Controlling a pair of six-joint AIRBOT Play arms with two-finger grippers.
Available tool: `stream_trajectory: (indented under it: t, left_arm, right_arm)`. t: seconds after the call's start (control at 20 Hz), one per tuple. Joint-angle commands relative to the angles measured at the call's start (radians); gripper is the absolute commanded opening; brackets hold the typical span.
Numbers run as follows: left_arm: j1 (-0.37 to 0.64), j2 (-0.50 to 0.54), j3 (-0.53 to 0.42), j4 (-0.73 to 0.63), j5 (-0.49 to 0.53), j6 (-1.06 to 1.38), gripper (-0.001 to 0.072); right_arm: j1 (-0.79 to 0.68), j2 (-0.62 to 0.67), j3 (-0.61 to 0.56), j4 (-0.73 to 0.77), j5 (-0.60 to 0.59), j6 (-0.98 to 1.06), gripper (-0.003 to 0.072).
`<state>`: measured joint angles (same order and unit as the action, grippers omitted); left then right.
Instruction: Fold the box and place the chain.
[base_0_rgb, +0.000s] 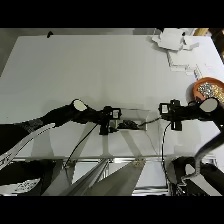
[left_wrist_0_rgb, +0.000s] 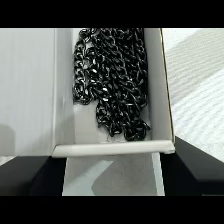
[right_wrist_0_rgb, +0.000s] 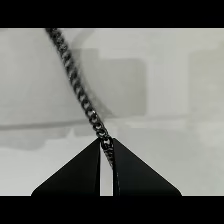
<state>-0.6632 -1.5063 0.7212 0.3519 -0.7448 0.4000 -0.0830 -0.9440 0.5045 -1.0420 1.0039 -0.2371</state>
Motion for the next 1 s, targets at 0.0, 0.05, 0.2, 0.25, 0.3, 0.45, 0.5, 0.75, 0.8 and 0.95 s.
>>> stream_trajectory:
  t: [0.0, 0.05, 0.2, 0.25, 0.3, 0.45, 0.5, 0.75, 0.8, 0.95]
  left_arm:
    - [0.001, 0.0, 0.0, 0.0, 0.0, 0.0, 0.0254]
    - [0.001, 0.0, 0.0, 0.0, 0.0, 0.0, 0.0254]
    - [0.001, 0.0, 0.0, 0.0, 0.0, 0.0, 0.0254]
    - [0.001, 0.0, 0.0, 0.0, 0.0, 0.0, 0.0254]
    - [0.001, 0.0, 0.0, 0.0, 0.0, 0.0, 0.0254]
    - [0.001, 0.0, 0.0, 0.0, 0.0, 0.0, 0.0254]
    - [0.001, 0.0, 0.0, 0.0, 0.0, 0.0, 0.0254]
    - [0.001, 0.0, 0.0, 0.0, 0.0, 0.0, 0.0254]
    - [0.001, 0.0, 0.0, 0.0, 0.0, 0.0, 0.0254]
    - [0.001, 0.0, 0.0, 0.0, 0.0, 0.0, 0.0254]
  right_arm:
    - [0.04, 0.14, 0.0, 0.167, 0.108, 0.019, 0.0018]
    - [0.076, 0.179, 0.0, 0.201, 0.129, 0.02, 0.0018]
    - [0.192, 0.257, 0.0, 0.286, 0.146, 0.051, 0.0018]
    - [0.232, 0.271, 0.0, 0.315, 0.137, 0.054, 0.0018]
    - [0.268, 0.275, 0.0, 0.341, 0.128, 0.054, 0.0018]
    - [0.37, 0.273, 0.0, 0.386, 0.069, 0.06, 0.0018]
    - [0.4, 0.273, 0.0, 0.394, 0.039, 0.074, 0.0018]
    - [0.514, 0.221, -0.025, 0.429, -0.147, 0.114, 0.0019]
    - [0.523, 0.194, -0.026, 0.428, -0.166, 0.114, 0.0019]
    - [0.524, 0.14, -0.025, 0.419, -0.223, 0.097, 0.0211]
